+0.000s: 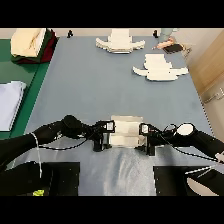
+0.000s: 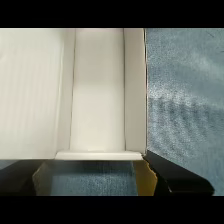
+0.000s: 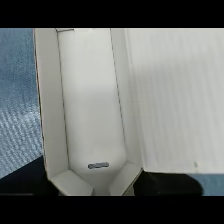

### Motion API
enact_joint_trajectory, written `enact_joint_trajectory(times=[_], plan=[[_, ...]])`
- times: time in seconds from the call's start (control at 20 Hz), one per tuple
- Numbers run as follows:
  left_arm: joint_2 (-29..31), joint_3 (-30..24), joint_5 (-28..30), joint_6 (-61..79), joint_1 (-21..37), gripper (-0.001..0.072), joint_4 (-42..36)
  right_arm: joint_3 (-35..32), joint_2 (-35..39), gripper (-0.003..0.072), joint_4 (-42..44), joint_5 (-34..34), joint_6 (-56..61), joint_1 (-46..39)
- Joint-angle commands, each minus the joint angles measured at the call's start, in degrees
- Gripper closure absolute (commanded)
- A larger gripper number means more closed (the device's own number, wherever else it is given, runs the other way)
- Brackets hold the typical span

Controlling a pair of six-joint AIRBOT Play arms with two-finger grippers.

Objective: Fold the box.

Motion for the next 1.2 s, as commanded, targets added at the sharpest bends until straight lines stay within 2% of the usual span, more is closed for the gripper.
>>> enact_joint_trajectory(times=[0.0,0.5,0.55,0.6,1.15], plan=[[-0.3,0.2,0.4,-0.2,-1.3,0.0018,1.1,0.0,0.0,0.0175,0.0,0.0,0.0,0.0],[-0.7,0.4,3.4,-3.5,-3.4,0.0021,3.4,0.0,0.0,0.0175,0.0,0.0,0.0,0.0],[-0.8,0.6,3.7,-4.0,-3.4,0.0046,3.5,0.0,0.0,0.0175,0.0,0.0,0.0,0.0],[-0.9,0.7,4.0,-4.6,-3.4,0.0127,3.5,0.0,0.0,0.0175,0.0,0.0,0.0,0.0],[-1.0,0.7,5.5,-7.1,-3.4,0.0128,3.6,0.0,0.0,0.0176,0.0,0.0,0.0,0.0]])
